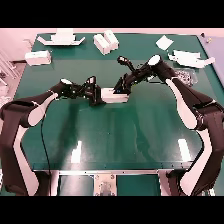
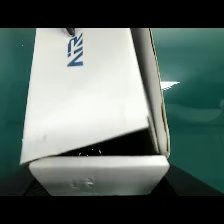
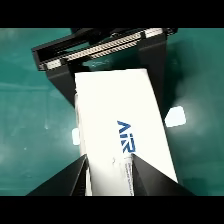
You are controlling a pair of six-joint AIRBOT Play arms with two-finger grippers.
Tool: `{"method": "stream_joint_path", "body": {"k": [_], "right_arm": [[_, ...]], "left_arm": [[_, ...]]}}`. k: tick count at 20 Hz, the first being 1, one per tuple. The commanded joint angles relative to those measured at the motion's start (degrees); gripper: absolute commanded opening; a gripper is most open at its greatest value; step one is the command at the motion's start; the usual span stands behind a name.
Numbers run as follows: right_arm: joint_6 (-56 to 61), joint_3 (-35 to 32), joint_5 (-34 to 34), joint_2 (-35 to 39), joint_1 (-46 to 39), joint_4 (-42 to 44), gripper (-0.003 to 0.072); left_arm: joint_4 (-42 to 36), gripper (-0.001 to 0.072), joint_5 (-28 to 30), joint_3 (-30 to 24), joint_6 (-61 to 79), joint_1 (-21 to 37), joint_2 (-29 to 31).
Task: Fold the box and place the chain.
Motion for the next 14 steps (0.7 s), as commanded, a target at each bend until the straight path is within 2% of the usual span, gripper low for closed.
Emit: {"method": "stream_joint_path", "body": {"k": [1, 7, 9, 10, 11, 12, 14], "right_arm": [[0.0, -1.9, 1.4, 0.0, 0.0, 0.5, 0.0296], [-3.5, -3.7, 1.4, 0.0, -1.9, 7.8, 0.0288], [-4.9, -4.0, 1.4, 0.0, -3.1, 11.0, 0.0188], [-5.4, -4.3, 1.4, 0.0, -3.7, 12.5, 0.0162], [-5.9, -4.6, 1.4, 0.0, -4.1, 13.9, 0.0106], [-6.5, -4.7, 1.4, 0.0, -4.5, 14.9, 0.0019], [-6.7, -4.8, 1.4, 0.0, -4.8, 16.5, 0.0020]], "left_arm": [[-0.3, 0.0526, 0.6, 0.0, -0.2, 0.0, 0.0], [-0.3, 0.0526, 0.6, 0.0, 0.0, 0.0, 0.0], [-0.3, 0.0526, 0.6, 0.0, 0.0, 0.0, 0.0], [-0.3, 0.0526, 0.6, 0.0, 0.0, 0.0, 0.0], [-0.3, 0.0526, 0.6, 0.0, 0.0, 0.0, 0.0], [-0.3, 0.0526, 0.6, 0.0, 0.0, 0.0, 0.0], [-0.3, 0.0526, 0.6, 0.0, 0.0, 0.0, 0.0]]}}
